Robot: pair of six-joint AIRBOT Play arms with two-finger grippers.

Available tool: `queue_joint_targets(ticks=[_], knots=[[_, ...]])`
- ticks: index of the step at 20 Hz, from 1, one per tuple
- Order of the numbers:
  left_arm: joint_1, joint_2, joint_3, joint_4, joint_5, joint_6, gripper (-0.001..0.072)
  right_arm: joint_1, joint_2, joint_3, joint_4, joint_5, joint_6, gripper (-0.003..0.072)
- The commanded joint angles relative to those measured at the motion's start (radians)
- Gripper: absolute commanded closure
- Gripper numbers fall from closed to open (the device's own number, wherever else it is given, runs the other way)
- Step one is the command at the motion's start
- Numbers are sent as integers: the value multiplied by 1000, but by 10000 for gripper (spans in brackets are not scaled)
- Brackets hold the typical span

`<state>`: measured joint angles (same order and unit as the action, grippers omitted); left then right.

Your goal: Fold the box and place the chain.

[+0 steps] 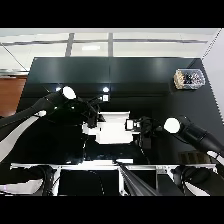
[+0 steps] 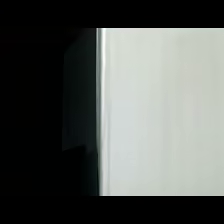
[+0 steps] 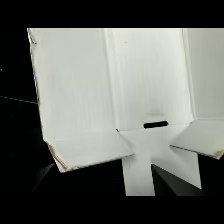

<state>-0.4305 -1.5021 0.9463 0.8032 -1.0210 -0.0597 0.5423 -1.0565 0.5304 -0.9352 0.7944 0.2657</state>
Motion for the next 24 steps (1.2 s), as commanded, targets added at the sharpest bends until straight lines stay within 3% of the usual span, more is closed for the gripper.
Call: queue_joint_targets(ticks=[1,6,9,12,17,20,24], knots=[[1,-1,-1,0,-2,0,685,39,-6,-45,162,-83,4,-15],[1,-1,-1,0,-9,0,684,70,0,-51,208,-231,5,-15],[1,-1,-1,0,-10,0,685,70,22,10,174,-238,3,-14],[1,-1,-1,0,5,0,685,70,22,40,41,-238,-17,-15],[1,-1,-1,0,6,0,686,29,21,42,53,-230,-55,-14],[0,-1,-1,0,25,0,685,-42,21,42,116,-209,-75,-14],[-1,-1,-1,0,26,0,685,-72,-16,42,319,-143,-288,-13]])
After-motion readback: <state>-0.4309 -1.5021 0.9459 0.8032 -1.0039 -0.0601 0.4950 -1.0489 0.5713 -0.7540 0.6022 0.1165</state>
